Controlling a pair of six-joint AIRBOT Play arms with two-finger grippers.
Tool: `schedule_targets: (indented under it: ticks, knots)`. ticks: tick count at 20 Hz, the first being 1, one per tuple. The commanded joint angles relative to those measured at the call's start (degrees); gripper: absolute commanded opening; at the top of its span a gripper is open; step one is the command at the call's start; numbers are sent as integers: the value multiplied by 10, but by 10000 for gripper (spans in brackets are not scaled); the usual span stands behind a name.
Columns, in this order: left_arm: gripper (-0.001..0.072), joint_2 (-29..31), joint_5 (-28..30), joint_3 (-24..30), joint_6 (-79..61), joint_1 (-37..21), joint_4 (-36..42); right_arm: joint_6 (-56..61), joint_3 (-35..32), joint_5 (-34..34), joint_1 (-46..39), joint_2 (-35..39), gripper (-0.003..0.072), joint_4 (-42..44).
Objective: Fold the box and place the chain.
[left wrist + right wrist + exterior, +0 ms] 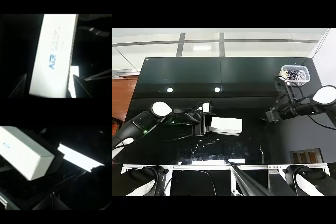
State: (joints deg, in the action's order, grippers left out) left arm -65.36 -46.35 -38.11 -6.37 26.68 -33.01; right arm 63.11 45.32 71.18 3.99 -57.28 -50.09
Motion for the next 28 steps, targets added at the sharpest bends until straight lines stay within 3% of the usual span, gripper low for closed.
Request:
schedule_targets:
  ticks: [1, 4, 9, 18, 23, 26, 27, 28]
  knots:
    - [717, -27, 46, -37, 9, 50, 25, 22, -5, -23, -22, 10, 16, -20]
    - [717, -114, 46, -114, 92, 85, 13, 27, -5, -37, -22, 10, 16, -21]
    - [717, -213, -104, -228, 229, 89, -90, 26, -5, -30, -22, 10, 16, -26]
    - [717, -212, -150, -251, 263, 127, -195, 27, -5, -33, -22, 10, 16, -40]
    - [717, -212, -143, -252, 272, 150, -269, 27, -5, -33, -22, 10, 16, -40]
    - [713, -212, -94, -252, 353, 164, -322, 27, -5, -33, -22, 10, 16, -40]
    - [687, -212, -76, -252, 399, 171, -344, 27, -5, -33, -22, 10, 16, -40]
    - [484, -210, -73, -253, 449, 177, -354, 27, -5, -33, -22, 10, 16, -40]
